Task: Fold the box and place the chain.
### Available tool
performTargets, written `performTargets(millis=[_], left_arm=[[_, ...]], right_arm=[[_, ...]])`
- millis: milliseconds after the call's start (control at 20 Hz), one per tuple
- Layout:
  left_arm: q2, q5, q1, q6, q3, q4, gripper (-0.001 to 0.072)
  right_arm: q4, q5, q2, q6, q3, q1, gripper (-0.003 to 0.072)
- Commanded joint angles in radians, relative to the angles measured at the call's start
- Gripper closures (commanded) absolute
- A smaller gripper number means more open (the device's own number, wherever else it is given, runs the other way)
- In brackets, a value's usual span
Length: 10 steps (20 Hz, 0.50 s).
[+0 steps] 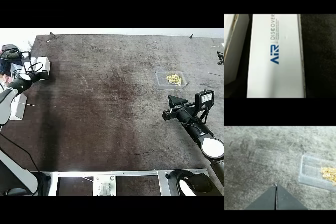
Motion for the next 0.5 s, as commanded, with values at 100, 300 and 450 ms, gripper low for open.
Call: performTargets(millis=[100,300,450], left_arm=[[0.015,0.023,0.001,0.013,0.014,0.0,-0.0005],[0.109,0.004,0.001,-0.003,0.018,0.0,-0.0005],[0.222,-0.066,0.001,-0.002,0.018,0.0,-0.0004]], right_arm=[[0.0,-0.002,0.0,0.0,0.0,0.001,0.0674],[0.0,-0.001,0.0,0.0,0.0,0.001,0.0674],[0.0,-0.002,0.0,0.0,0.0,0.001,0.0674]])
